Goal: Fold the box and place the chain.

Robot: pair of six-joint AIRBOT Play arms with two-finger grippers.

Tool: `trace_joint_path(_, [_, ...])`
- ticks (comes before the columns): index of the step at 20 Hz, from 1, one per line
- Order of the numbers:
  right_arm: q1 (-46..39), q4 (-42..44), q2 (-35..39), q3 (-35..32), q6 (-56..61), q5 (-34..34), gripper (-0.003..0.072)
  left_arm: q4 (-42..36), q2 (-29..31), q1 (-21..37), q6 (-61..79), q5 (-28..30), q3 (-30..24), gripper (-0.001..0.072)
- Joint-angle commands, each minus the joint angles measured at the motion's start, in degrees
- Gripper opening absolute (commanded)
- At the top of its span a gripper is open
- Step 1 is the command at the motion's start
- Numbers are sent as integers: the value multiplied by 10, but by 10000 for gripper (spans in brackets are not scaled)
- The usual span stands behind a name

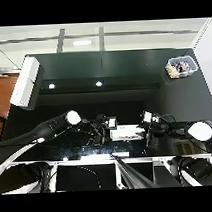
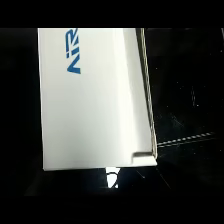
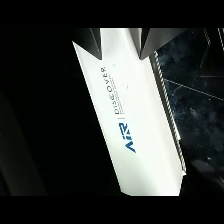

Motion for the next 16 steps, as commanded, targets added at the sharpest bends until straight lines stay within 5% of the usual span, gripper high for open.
trace_joint_path(1, [0,-13,0,4,6,14,262,0,0,0,0,0,0,401])
trace_joint_path(16, [1,-12,-49,4,6,34,289,0,0,0,0,0,0,401])
